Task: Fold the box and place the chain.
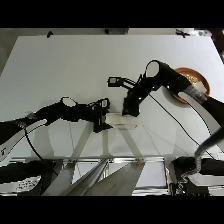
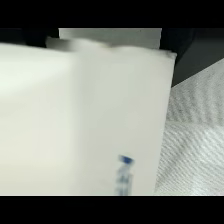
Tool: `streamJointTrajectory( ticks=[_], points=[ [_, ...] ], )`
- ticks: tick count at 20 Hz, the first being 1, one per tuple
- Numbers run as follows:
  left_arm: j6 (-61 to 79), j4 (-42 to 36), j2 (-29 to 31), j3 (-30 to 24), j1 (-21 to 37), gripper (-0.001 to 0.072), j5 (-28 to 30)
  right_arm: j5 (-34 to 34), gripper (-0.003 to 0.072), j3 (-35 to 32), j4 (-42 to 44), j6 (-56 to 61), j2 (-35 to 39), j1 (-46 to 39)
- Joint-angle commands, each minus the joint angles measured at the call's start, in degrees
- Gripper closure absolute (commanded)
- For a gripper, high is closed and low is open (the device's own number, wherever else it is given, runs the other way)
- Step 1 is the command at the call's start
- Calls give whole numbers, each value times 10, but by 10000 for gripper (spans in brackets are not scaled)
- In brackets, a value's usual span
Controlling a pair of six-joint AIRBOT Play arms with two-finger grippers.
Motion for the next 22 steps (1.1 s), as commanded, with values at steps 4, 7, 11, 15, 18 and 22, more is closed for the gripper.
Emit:
streamJointTrajectory(
  ticks=[4,7,11,15,18,22],
  points=[
    [0,0,0,1,0,696,0,-120,203,-94,-51,-4,89,33],
    [0,0,0,1,0,696,0,-165,204,-132,-54,-4,127,45],
    [0,0,0,1,0,696,0,-179,206,-139,-52,3,128,55],
    [0,0,0,1,0,696,0,-180,217,-139,-20,2,128,75],
    [0,0,0,1,0,696,0,-177,231,-139,-20,2,128,81],
    [0,0,0,0,0,696,0,-179,308,-139,-32,8,127,78]
  ],
)
